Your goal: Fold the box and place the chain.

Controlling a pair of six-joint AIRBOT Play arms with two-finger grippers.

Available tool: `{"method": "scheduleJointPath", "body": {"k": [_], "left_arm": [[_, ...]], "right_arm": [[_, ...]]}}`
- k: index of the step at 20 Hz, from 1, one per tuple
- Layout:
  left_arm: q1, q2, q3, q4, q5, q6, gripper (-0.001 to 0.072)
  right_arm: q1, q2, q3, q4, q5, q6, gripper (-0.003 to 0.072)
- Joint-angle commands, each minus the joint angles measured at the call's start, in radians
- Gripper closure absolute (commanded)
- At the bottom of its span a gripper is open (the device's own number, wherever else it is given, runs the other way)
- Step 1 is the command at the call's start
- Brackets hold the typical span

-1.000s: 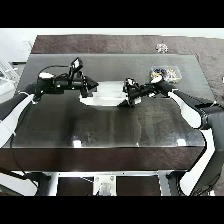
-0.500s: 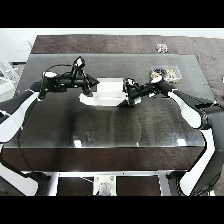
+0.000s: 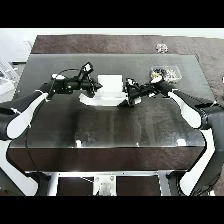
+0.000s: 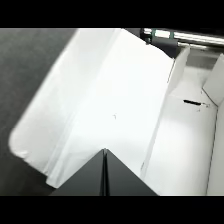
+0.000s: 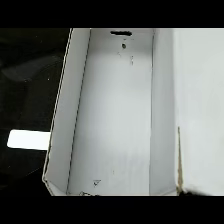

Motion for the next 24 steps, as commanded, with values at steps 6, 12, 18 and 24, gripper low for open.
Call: {"method": "scheduleJointPath", "body": {"k": [6, 12, 18, 24], "left_arm": [[-0.011, -0.011, 0.001, 0.075, 0.013, -0.019, 0.0688], [-0.011, -0.006, 0.002, 0.08, 0.012, -0.016, 0.0688], [-0.011, 0.11, 0.008, 0.138, -0.087, -0.064, 0.0688], [0.01, 0.278, 0.007, 0.388, -0.172, -0.15, 0.0197]], "right_arm": [[0.0, 0.0, 0.0, 0.0, 0.0, 0.0, 0.009], [0.0, 0.0, 0.0, 0.0, 0.0, 0.0, 0.009], [0.0, 0.0, 0.0, 0.0, 0.0, 0.0, 0.0091], [0.0, 0.0, 0.0, 0.0, 0.0, 0.0, 0.009]]}}
